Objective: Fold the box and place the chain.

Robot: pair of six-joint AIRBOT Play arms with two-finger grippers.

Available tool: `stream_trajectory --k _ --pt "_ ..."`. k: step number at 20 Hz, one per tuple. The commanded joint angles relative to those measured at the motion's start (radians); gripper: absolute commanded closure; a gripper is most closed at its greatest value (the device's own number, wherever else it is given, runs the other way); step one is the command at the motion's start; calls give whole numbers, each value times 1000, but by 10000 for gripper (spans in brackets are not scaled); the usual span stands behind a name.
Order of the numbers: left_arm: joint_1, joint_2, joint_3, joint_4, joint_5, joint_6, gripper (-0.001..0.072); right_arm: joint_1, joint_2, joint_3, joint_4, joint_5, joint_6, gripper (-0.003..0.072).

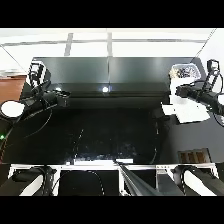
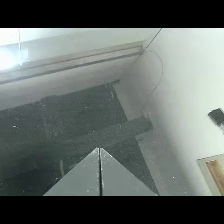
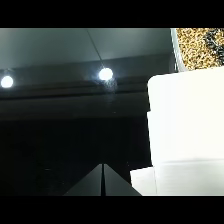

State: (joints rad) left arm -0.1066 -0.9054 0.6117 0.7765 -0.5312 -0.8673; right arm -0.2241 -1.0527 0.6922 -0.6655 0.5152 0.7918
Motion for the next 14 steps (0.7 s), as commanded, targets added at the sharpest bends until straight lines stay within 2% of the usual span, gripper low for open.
stream_trajectory --k 1,14 --pt "0 1 0 0 0 0 679 1 1 -1 0 0 0 665" --pt "0 1 0 -7 2 0 679 1 1 -1 0 0 0 665"
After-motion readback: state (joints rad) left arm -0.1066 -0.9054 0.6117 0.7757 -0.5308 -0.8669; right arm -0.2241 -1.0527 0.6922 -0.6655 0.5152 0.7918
